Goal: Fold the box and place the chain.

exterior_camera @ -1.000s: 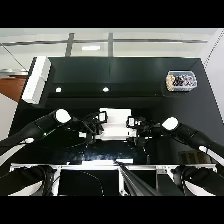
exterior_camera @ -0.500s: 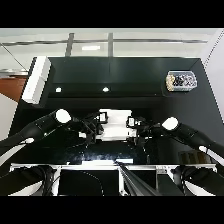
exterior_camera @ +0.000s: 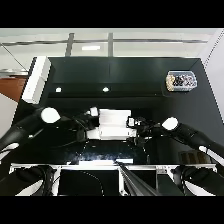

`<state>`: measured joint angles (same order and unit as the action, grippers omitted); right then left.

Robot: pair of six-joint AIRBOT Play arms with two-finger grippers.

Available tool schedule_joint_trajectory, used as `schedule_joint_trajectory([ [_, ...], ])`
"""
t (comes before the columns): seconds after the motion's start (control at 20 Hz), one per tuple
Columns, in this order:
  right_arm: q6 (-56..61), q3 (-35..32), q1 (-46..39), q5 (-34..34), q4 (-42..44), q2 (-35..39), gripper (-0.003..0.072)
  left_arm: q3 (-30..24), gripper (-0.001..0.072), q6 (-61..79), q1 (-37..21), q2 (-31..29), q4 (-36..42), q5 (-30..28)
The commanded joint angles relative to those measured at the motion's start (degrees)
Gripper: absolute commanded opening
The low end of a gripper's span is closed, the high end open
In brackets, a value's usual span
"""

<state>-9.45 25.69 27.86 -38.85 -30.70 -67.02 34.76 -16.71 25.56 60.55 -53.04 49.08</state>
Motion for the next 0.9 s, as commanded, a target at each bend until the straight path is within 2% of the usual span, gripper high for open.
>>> schedule_joint_trajectory([
  [0.0,0.02,0.0,0.04,0.04,0.0,-0.02,0.0471,-0.09,0.003,-14.36,-8.81,-7.89,-5.01,2.05],
  [0.1,0.04,0.0,0.04,0.04,0.0,-0.02,0.0471,-0.09,0.0031,-24.46,-16.92,-9.27,-5.01,5.6],
  [0.25,0.04,0.0,0.07,0.07,0.0,-0.02,0.0471,-0.24,0.0033,-37.66,-26.43,-8.13,-4.81,14.93],
  [0.3,0.04,0.0,0.07,0.07,0.0,-0.02,0.0471,-1.01,0.0033,-39.01,-28.46,-7.39,-4.59,16.13],
  [0.4,0.04,0.0,0.07,0.07,0.0,-0.02,0.0471,-4.26,0.0032,-48.46,-31.41,-5.84,-4.55,13.9],
  [0.5,0.04,0.0,0.07,0.07,0.0,-0.02,0.0471,-7.48,0.0032,-61.44,-32.39,-4.37,-4.28,10.51],
  [0.55,0.04,0.0,0.07,0.07,0.0,-0.02,0.0471,-8.55,0.0032,-64.67,-32.39,-3.78,-3.08,11.02],
  [0.75,0.04,0.0,0.07,0.07,0.0,-0.02,0.0471,-10.62,0.0032,-57.48,-29.81,-0.52,9.94,11.15],
  [0.85,0.04,0.0,0.07,0.07,0.0,-0.02,0.0471,-10.6,0.003,-56.72,-27.1,2.56,11.52,10.62],
])
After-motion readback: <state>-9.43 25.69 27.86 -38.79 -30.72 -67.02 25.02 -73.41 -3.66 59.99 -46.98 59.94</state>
